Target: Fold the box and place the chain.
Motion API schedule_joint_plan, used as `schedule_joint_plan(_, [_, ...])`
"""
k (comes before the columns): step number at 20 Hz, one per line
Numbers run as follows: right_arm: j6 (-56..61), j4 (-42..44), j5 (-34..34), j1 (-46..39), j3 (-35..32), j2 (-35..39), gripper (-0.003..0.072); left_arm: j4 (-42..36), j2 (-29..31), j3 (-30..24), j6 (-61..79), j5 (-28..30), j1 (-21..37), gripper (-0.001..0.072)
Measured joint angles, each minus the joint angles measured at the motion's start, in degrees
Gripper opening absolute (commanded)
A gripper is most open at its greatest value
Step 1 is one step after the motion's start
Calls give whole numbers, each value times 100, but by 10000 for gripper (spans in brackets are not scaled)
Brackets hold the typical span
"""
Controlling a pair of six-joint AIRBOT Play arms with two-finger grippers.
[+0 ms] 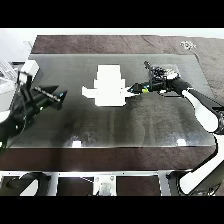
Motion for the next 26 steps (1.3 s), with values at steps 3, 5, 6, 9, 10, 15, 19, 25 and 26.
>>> schedule_joint_plan(3, [0, -4, -4, 13, 20, 0, -1, 72, -1309, 981, -424, -562, 0, 484])
schedule_joint_plan(5, [0, -4, -4, 13, 28, -2, -1, 328, -2166, 1652, -933, -927, -4, 484])
schedule_joint_plan(6, [0, -4, -4, 13, 31, -2, -1, 525, -2583, 2002, -1231, -1106, -7, 484])
schedule_joint_plan(9, [0, -4, -7, 13, 33, -4, 0, 1200, -3620, 2983, -2100, -1582, -9, 485])
schedule_joint_plan(10, [0, -4, -7, 13, 33, -2, 0, 1458, -3919, 3309, -2389, -1755, -9, 485])
schedule_joint_plan(15, [0, -4, -9, 13, 33, -4, 0, 2487, -4758, 4701, -3432, -2352, -39, 494])
schedule_joint_plan(19, [0, -17, -11, 13, 33, -4, 0, 3654, -5139, 5740, -4212, -2579, -367, 492])
schedule_joint_plan(25, [0, -42, -9, 13, 33, -4, 1, 4544, -5834, 6916, -4903, -2776, -708, 493])
schedule_joint_plan(26, [0, -42, -7, 13, 35, -4, 1, 4586, -5954, 7060, -4983, -2815, -728, 493])
